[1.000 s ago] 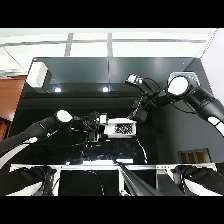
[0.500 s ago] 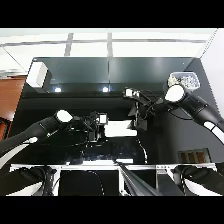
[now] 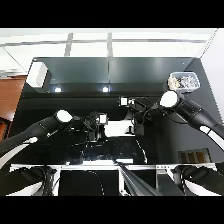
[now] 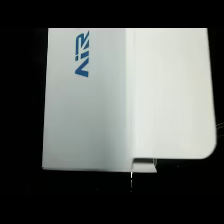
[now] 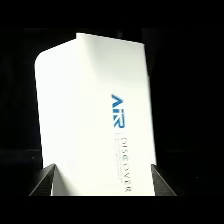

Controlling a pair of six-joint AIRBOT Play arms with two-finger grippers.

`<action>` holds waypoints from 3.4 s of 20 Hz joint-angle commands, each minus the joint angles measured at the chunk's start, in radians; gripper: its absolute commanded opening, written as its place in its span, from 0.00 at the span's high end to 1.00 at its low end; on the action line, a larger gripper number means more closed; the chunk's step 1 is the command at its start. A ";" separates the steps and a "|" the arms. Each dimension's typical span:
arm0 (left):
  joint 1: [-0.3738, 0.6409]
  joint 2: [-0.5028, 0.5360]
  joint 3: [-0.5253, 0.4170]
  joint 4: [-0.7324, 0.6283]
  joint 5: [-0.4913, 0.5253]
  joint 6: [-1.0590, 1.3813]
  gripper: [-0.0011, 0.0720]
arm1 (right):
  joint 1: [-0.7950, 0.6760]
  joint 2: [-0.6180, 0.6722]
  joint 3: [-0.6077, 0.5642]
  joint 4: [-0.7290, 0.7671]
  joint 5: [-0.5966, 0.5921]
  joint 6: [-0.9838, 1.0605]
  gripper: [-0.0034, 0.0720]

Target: Fold the box and place the chain.

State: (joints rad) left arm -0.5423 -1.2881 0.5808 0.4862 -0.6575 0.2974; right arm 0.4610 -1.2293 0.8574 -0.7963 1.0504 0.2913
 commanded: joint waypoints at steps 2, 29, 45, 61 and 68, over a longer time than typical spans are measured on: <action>0.000 -0.001 0.001 0.001 -0.001 0.002 0.51 | 0.017 0.000 -0.002 -0.028 -0.059 0.038 0.03; 0.000 -0.001 0.001 0.003 -0.001 0.002 0.51 | 0.048 0.000 -0.002 -0.098 -0.024 0.068 0.36; 0.000 -0.001 0.001 0.003 -0.001 0.002 0.51 | 0.047 0.043 -0.030 -0.093 -0.015 0.116 0.37; 0.000 -0.001 0.001 0.003 -0.001 0.002 0.51 | -0.071 0.128 -0.240 0.387 -0.105 0.808 0.94; 0.000 -0.001 0.001 0.003 0.000 0.002 0.51 | -0.071 0.044 -0.244 0.364 -0.124 0.808 0.94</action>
State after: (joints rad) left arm -0.5423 -1.2884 0.5812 0.4885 -0.6575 0.2989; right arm 0.3908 -1.1549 0.6197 -0.4347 0.9428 1.0931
